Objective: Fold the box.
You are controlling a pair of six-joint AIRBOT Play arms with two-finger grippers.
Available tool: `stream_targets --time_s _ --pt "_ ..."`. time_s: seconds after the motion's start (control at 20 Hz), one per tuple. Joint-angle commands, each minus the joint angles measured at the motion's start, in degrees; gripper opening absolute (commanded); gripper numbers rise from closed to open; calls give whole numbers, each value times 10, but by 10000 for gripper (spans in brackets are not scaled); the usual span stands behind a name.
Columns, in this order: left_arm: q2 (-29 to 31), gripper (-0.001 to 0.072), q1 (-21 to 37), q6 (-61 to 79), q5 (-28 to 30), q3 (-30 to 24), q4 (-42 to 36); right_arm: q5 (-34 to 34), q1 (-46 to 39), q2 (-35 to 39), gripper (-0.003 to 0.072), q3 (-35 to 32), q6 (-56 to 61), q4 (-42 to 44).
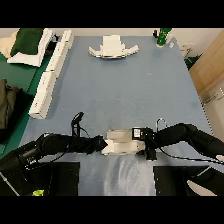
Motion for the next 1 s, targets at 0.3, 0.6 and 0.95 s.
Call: stream_targets --time_s 0.3,0.6,0.95 --pt "-5 344 -1 0 -10 7 -4 0 0 0 515 0 0 0" --pt "-77 286 -7 -5 -71 84 52 0 0 0 514 0 0 0" --pt "-189 286 -88 -199 -145 185 238 0 0 0 514 0 0 0"
